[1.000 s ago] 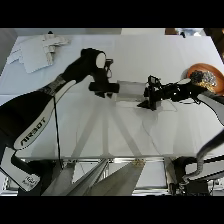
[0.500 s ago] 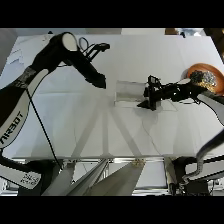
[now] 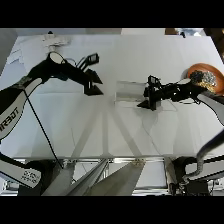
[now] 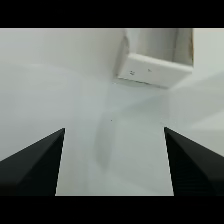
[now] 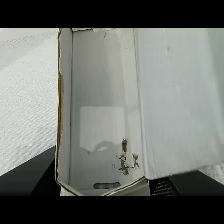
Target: Fold the box and place the chain.
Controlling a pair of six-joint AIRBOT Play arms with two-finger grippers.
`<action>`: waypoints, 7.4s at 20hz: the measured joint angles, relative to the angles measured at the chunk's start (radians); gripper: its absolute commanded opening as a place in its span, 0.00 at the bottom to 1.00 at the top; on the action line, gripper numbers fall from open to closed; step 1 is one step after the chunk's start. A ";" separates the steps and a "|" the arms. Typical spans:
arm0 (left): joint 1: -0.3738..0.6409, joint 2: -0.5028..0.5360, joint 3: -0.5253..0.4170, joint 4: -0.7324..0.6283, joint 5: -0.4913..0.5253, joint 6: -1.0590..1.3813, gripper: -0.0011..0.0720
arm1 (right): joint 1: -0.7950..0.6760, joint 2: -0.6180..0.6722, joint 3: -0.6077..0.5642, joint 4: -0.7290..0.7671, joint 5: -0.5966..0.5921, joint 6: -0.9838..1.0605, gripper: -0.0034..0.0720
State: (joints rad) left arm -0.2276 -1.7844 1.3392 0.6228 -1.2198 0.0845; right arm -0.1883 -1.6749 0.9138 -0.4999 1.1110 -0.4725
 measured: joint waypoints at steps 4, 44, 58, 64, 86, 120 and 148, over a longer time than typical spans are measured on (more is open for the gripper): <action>0.000 -0.078 -0.026 -0.161 -0.060 0.262 0.97 | 0.000 0.000 0.000 0.000 0.000 0.000 0.64; -0.207 -0.127 -0.016 -0.158 0.117 0.227 0.78 | 0.000 0.000 0.000 -0.003 0.002 -0.001 0.64; -0.216 -0.125 -0.015 -0.130 0.130 0.220 0.55 | 0.000 0.000 0.000 -0.001 0.000 -0.001 0.64; -0.217 -0.125 -0.015 -0.129 0.130 0.220 0.55 | 0.000 0.000 0.000 -0.001 0.000 0.000 0.64; -0.217 -0.125 -0.015 -0.129 0.132 0.222 0.55 | -0.001 0.024 0.000 -0.023 -0.002 0.001 0.92; -0.217 -0.126 -0.015 -0.129 0.130 0.220 0.55 | 0.097 0.345 0.000 -0.042 -0.180 0.783 0.06; -0.218 -0.126 -0.016 -0.129 0.131 0.221 0.55 | 0.145 0.593 0.000 -0.243 -0.364 0.917 0.06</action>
State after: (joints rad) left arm -0.4454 -1.9102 1.3235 0.4934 -1.0889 0.3054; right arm -0.0437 -1.0821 0.9142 -0.7425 0.7467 0.4442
